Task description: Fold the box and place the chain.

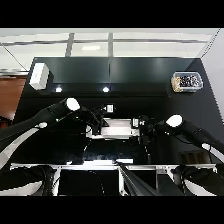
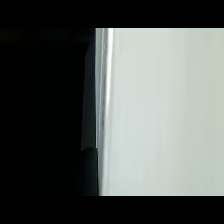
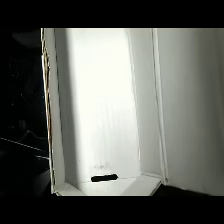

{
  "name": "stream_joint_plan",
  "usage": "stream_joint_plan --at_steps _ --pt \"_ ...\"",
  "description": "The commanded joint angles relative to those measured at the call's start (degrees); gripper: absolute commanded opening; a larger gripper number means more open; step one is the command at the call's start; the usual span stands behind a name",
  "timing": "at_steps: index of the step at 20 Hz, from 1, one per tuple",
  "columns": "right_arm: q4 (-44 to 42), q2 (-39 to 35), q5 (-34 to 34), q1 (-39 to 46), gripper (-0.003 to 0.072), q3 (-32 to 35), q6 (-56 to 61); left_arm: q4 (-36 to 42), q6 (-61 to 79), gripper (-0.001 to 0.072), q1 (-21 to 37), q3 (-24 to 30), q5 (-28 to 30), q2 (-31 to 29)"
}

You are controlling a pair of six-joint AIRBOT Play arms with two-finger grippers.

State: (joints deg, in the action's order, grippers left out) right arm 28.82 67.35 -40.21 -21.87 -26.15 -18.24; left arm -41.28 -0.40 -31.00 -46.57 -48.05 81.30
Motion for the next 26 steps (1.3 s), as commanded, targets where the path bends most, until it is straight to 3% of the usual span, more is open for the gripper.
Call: stream_joint_plan --at_steps 1,19,20,21,23,25,26 --pt "-0.1 0.2 0.5 -0.1 0.0548 0.0 -0.2 0.0 0.0 0.0026 0.0 0.0 0.0 0.0" --pt "2.3 0.4 2.8 -1.8 0.0546 0.0 2.4 0.0 -0.1 0.0030 0.0 0.0 -0.2 0.0" --pt "2.3 0.4 2.8 -1.8 0.0464 0.0 2.3 0.0 -0.6 0.0069 0.0 0.0 -0.2 0.0" --pt "2.3 0.4 2.8 -1.8 0.0413 0.0 2.4 0.0 -2.2 0.0207 0.0 0.0 0.1 -0.2" --pt "2.3 0.4 2.8 -1.8 0.0412 0.0 2.4 -0.9 -4.4 0.0275 0.0 0.0 0.0 -1.3" --pt "2.3 0.4 2.8 -1.8 0.0409 0.0 2.4 -2.4 -8.4 0.0474 0.1 0.0 0.0 -3.4" --pt "2.3 0.4 2.8 -1.8 0.0290 0.0 2.4 -4.1 -10.7 0.0585 0.1 0.0 0.0 -5.0"
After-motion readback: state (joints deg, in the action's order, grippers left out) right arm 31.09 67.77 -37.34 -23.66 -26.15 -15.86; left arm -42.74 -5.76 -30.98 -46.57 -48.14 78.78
